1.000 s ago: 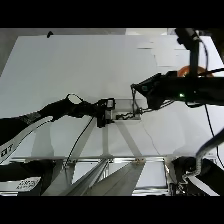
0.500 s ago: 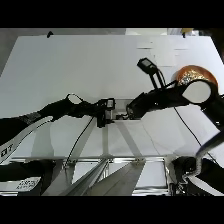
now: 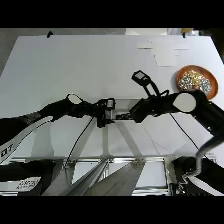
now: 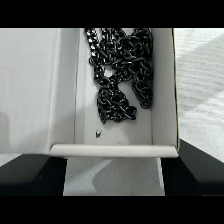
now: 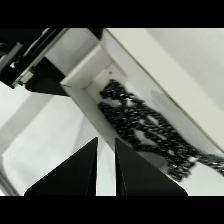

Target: Fold the box and place the chain.

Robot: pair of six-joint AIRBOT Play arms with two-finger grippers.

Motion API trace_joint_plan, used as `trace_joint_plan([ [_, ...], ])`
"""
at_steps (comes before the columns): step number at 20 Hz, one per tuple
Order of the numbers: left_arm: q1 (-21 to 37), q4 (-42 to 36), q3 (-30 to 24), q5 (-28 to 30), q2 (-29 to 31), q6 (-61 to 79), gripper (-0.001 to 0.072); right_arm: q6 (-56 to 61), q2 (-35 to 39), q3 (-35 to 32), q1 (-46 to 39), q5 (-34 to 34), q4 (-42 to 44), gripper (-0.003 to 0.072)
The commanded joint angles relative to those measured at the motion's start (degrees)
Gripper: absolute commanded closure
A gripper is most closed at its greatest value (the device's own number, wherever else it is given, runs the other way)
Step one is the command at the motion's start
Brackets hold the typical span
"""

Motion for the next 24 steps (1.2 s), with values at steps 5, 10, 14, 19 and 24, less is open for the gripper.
trace_joint_plan([
  [5,0.02,0.02,-0.02,0.02,0.00,0.02,0.0438,-39.43,7.28,-0.42,-16.63,17.00,-0.92,0.0671],
  [10,0.02,0.02,-0.02,0.02,0.00,0.02,0.0438,-50.64,3.06,-5.09,-17.33,13.46,0.24,0.0670],
  [14,0.02,0.00,-0.02,0.02,0.00,0.02,0.0438,-67.67,1.18,-12.79,-17.33,3.41,5.22,0.0523],
  [19,0.02,0.00,-0.02,0.02,0.00,0.02,0.0438,-73.90,-1.99,-14.86,-17.33,-2.62,10.91,0.0306],
  [24,0.02,0.02,-0.02,0.02,0.00,0.02,0.0438,-75.58,-3.58,-14.86,-17.29,-5.18,15.19,0.0416],
])
